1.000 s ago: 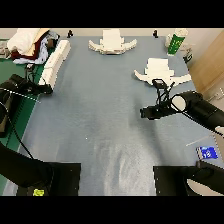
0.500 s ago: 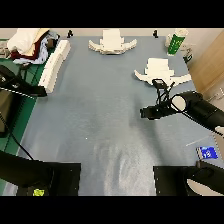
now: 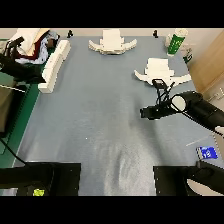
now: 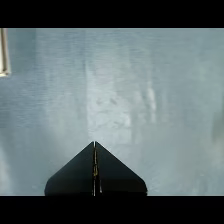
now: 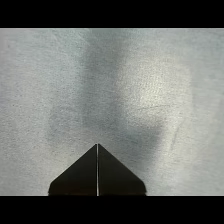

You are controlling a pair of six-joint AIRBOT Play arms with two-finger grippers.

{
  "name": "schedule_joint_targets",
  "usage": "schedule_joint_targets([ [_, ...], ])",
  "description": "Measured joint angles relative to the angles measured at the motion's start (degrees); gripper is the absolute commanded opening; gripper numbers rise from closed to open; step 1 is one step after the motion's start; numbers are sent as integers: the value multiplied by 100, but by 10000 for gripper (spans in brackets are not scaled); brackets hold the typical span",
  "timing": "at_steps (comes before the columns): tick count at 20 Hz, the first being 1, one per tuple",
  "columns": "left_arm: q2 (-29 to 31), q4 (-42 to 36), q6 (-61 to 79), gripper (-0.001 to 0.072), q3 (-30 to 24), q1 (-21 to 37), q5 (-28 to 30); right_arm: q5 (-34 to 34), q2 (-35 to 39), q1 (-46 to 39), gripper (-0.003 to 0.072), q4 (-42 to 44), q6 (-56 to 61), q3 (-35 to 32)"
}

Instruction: Fold the box.

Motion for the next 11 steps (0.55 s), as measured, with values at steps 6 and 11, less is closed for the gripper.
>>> schedule_joint_targets([
  [6,1215,-256,-168,14,-1886,-1976,1403,0,0,0,3,0,0,2],
  [11,1486,-321,-256,14,-3071,-3440,2852,0,0,0,3,-2,0,2],
])
